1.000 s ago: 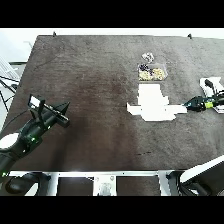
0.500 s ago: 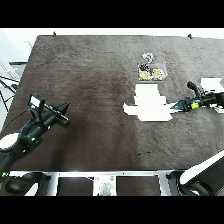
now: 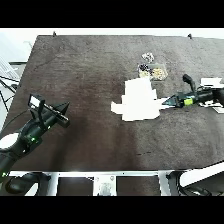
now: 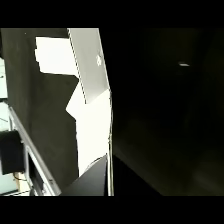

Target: Fold the box and place the chain.

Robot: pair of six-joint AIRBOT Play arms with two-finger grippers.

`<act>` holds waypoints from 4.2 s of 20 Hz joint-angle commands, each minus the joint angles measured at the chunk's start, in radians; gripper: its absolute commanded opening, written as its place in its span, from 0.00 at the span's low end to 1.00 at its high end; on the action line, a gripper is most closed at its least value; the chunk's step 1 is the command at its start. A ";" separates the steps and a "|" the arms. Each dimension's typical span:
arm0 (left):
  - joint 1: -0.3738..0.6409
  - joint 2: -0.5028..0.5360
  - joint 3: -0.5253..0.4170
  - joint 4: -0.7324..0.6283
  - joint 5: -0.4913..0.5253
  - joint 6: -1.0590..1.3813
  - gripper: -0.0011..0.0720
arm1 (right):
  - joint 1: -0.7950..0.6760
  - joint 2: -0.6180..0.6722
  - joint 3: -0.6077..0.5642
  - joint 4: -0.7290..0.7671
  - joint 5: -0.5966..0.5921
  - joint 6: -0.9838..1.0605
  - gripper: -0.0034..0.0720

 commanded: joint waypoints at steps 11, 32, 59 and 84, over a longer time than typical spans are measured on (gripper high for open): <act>0.000 0.000 0.001 0.000 -0.001 0.000 0.04 | 0.475 0.108 -0.151 0.121 -0.570 0.118 0.06; 0.000 0.000 0.001 0.000 -0.049 0.002 0.73 | 0.557 0.129 -0.134 0.009 -0.752 0.156 0.06; 0.005 -0.895 0.745 0.106 -0.077 -0.340 0.66 | 0.578 0.137 -0.175 0.001 -0.845 0.107 0.06; 0.077 -1.611 1.774 0.727 -1.075 -1.123 0.71 | 0.580 0.137 -0.175 0.002 -0.844 0.105 0.06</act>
